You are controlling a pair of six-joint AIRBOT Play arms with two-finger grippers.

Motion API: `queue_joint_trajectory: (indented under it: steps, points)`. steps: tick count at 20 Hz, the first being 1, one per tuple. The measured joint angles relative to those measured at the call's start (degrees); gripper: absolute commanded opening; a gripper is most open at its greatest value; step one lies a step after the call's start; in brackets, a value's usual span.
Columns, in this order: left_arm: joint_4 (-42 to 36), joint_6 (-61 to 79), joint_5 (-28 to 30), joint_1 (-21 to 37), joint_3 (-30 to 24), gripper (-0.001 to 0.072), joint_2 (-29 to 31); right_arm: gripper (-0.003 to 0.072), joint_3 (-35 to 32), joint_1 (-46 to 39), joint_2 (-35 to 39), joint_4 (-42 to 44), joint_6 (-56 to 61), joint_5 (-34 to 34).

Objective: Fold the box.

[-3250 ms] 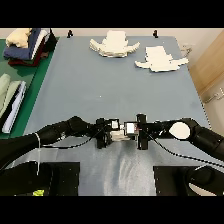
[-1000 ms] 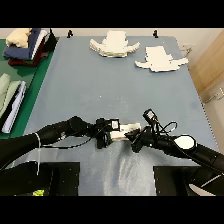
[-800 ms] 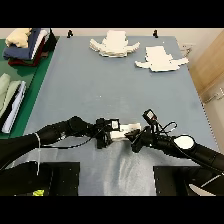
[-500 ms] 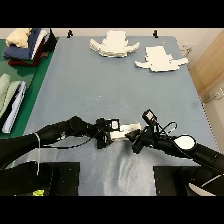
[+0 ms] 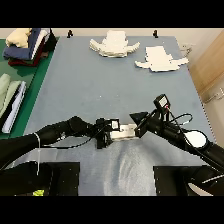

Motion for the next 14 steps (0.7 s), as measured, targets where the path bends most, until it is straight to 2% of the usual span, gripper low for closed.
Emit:
queue_joint_trajectory:
  steps: [4,8,11,14]
  points:
    - [0.0,0.0,0.0,0.0,0.0,0.0353,0.0,0.0005,4.0,-2.3,-7.5,-1.0,1.1,-1.5]
    - [0.0,0.0,0.0,0.0,0.0,0.0353,0.0,0.0004,13.0,-4.8,-18.1,-5.1,6.3,1.7]
    - [0.0,0.0,0.0,0.0,0.0,0.0353,0.0,0.0004,21.5,-7.3,-25.7,-18.1,19.8,8.2]
    - [0.0,0.0,0.0,0.0,0.0,0.0353,0.0,0.0004,30.8,-9.9,-31.3,-40.0,40.7,19.8]
